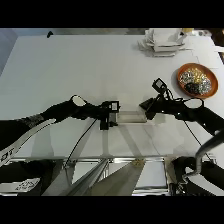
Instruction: Fold the box and place the chain.
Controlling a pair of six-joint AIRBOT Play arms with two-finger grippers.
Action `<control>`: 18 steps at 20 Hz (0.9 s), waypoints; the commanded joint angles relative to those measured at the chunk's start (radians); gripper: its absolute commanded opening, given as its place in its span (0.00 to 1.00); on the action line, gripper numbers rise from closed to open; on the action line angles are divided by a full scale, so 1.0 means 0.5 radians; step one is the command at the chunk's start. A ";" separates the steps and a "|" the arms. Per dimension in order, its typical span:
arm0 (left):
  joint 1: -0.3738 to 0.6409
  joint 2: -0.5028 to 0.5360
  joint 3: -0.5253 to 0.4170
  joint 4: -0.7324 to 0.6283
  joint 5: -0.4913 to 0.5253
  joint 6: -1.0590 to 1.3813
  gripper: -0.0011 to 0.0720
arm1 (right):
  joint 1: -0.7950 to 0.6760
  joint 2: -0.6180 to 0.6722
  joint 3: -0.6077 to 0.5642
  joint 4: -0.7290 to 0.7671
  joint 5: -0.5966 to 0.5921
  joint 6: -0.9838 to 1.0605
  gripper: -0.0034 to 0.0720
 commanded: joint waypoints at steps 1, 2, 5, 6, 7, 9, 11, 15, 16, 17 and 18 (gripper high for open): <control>0.001 0.001 -0.001 -0.002 0.005 0.001 0.29 | 0.000 0.173 0.072 -0.199 0.121 0.227 0.07; 0.001 0.002 -0.001 -0.002 0.005 0.001 0.29 | 0.000 0.253 0.073 -0.304 0.126 0.203 0.07; 0.001 0.002 -0.001 -0.002 0.005 0.001 0.29 | 0.000 0.473 0.073 -0.873 0.219 0.081 0.07; 0.001 0.002 -0.001 -0.002 0.005 0.001 0.29 | 0.000 0.507 0.073 -1.114 0.262 0.068 0.07; 0.001 0.002 -0.001 -0.002 0.005 0.001 0.29 | 0.001 0.510 0.073 -1.306 0.292 0.069 0.07; -0.001 0.002 -0.001 -0.002 0.005 0.001 0.29 | 0.000 0.464 0.071 -1.468 0.299 0.107 0.07; 0.000 0.002 -0.001 -0.002 0.005 0.001 0.29 | 0.013 0.368 0.071 -1.472 0.296 0.087 0.25; -0.001 0.002 -0.001 -0.002 0.005 0.001 0.29 | 0.114 0.188 0.071 -1.462 0.313 -0.255 0.45; -0.001 0.002 -0.001 -0.002 0.005 0.001 0.29 | 0.140 0.151 0.071 -1.433 0.318 -0.348 0.39; -0.001 0.001 -0.001 -0.002 0.005 0.001 0.29 | 0.156 0.119 0.070 -1.391 0.317 -0.423 0.35; -0.001 0.001 -0.001 -0.002 0.005 0.001 0.29 | 0.164 0.085 0.070 -1.338 0.310 -0.475 0.27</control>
